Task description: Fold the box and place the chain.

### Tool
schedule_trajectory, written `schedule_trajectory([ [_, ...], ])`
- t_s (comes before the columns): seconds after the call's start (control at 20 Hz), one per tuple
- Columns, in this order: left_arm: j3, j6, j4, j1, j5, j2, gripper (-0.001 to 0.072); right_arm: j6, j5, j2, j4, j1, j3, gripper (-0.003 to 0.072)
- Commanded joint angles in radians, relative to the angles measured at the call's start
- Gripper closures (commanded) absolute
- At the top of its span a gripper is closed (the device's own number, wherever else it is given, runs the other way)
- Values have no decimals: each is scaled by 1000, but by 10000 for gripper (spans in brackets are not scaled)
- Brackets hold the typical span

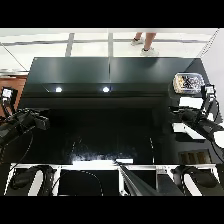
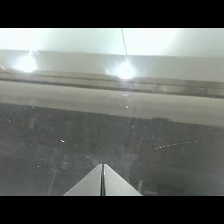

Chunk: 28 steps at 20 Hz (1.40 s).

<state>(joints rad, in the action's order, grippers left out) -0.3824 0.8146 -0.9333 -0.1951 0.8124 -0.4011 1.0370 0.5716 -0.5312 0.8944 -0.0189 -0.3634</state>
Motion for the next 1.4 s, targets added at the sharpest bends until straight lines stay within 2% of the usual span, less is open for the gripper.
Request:
schedule_trajectory([
  [0.0, 0, 0, 0, 0, 0, 1, 686, 0, 0, 1, 0, 1, 0, 673],
  [0.85, 0, 0, 0, 0, -8, 1, 686, 0, 0, 1, 0, 1, 0, 673],
  [1.0, 0, 1, 9, 0, -11, 1, 686, 2, -9, 1, -64, 2, 0, 673],
  [1.15, 3, 3, 18, 2, -113, -1, 686, 1, -146, 0, -217, 2, 0, 673],
  [1.3, 7, 2, 108, 2, -255, -10, 685, 1, -430, -22, -236, 0, -6, 672],
  [1.35, 7, 3, 160, 2, -301, -21, 654, 0, -472, -54, -227, -15, -32, 654],
])
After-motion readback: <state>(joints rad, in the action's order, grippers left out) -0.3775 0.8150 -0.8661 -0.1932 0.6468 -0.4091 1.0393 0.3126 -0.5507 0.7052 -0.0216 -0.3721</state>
